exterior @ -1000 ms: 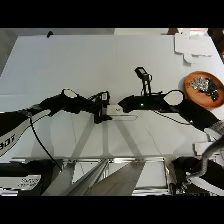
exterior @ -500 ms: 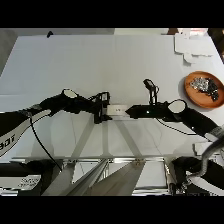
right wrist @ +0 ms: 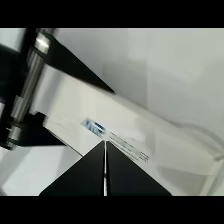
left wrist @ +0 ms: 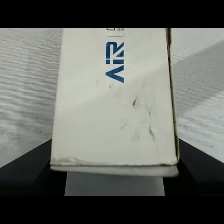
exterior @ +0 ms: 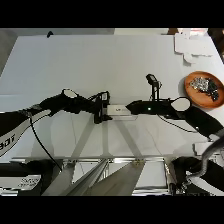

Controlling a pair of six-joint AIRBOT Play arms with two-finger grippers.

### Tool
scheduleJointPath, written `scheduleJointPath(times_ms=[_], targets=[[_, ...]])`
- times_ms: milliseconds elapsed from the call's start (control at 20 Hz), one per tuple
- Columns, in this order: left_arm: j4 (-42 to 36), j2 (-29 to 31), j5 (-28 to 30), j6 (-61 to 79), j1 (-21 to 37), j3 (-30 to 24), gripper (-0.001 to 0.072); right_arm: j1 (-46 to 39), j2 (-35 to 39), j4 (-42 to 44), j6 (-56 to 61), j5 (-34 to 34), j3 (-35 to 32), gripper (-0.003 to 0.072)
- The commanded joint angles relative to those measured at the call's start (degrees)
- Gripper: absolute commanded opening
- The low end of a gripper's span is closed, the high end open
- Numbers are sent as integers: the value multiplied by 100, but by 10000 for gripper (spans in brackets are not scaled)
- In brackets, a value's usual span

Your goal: Fold the box and place the chain.

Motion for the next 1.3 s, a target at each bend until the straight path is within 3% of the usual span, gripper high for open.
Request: scheduleJointPath(times_ms=[0,150,300,600,750,850,1250], targets=[[9,2,4,7,2,-2,276,0,651,39,24,46,382,4],[9,2,4,7,2,-2,276,0,1572,-142,140,111,492,4],[9,2,4,7,2,-2,276,0,2601,-1408,1303,682,492,4],[9,2,4,7,2,-2,276,0,4299,-5023,4004,4109,492,4],[9,2,4,7,2,-2,276,0,4614,-6500,4498,4983,492,4],[9,2,4,7,2,-2,276,0,4636,-7040,4629,4942,490,5],[7,2,61,28,0,-2,262,0,4634,-7014,4629,3814,490,5]])
